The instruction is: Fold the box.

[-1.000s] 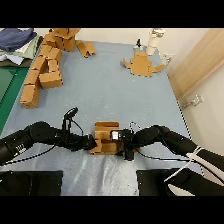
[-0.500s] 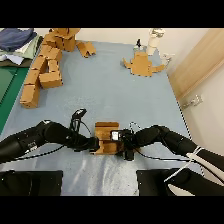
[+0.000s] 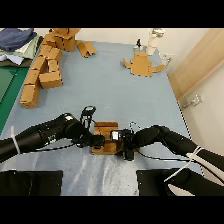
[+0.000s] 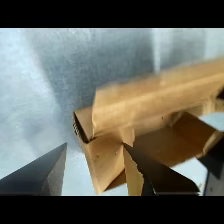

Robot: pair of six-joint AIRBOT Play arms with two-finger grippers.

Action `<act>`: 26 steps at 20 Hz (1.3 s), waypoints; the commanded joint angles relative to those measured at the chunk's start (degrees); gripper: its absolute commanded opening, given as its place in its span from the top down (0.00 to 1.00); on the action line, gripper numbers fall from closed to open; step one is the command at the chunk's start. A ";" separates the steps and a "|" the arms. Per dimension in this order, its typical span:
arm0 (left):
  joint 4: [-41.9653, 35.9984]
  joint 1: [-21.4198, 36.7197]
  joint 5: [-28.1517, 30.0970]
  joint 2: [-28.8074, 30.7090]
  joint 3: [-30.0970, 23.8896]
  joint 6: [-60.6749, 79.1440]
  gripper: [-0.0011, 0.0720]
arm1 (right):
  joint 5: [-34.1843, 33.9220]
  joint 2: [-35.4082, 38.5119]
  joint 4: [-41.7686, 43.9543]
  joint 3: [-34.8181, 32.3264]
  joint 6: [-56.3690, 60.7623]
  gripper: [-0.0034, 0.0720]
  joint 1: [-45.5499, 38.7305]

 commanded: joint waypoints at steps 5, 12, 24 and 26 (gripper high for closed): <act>6.12 -5.55 -5.70 -6.19 7.08 -9.92 0.25 | 0.00 0.00 0.02 0.02 0.02 0.22 -0.02; 7.41 -7.17 -9.07 -10.84 9.31 -16.44 0.36 | 0.00 0.00 0.02 0.02 0.02 0.22 -0.02; 4.94 -7.17 -6.60 -10.75 10.69 -17.40 0.25 | 0.00 0.00 0.02 0.02 0.02 0.22 -0.02; 5.55 -7.17 -9.64 -10.51 11.52 -17.22 0.25 | 0.00 0.00 0.02 0.02 0.02 0.22 -0.02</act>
